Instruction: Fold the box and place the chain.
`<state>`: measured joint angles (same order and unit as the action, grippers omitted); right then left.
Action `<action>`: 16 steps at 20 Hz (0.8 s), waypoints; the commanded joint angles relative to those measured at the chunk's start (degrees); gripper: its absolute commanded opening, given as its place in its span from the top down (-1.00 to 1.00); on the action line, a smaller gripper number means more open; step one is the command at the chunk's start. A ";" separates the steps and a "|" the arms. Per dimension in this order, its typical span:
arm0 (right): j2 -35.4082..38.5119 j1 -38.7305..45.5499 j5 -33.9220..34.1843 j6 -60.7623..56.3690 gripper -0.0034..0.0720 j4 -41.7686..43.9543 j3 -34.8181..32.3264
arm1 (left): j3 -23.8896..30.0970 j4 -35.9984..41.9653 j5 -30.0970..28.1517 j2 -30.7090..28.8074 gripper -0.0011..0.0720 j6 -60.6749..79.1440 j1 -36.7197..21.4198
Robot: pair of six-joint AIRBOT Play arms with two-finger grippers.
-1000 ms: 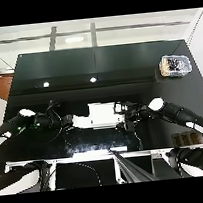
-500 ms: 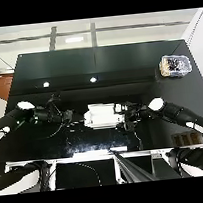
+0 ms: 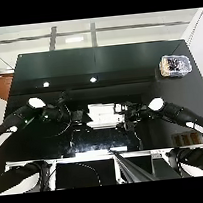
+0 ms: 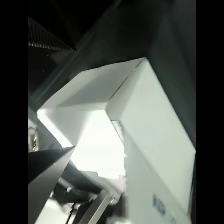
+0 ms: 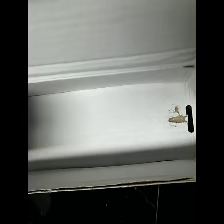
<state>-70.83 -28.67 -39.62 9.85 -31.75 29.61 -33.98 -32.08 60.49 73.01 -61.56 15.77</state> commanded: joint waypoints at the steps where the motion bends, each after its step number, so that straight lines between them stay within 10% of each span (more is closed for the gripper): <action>1: -0.04 -0.07 0.04 -0.07 -0.36 0.00 0.02 | -0.33 -3.28 -6.93 -1.55 -0.96 -5.49 4.33; 12: -0.04 -0.07 0.42 -0.42 -0.36 0.04 0.02 | -0.37 -16.06 -21.99 -4.59 -0.94 -27.93 17.94; 16: -0.04 -0.07 0.42 -0.42 -0.36 0.02 0.02 | -3.02 -32.20 -21.90 -4.59 -0.90 -41.86 22.77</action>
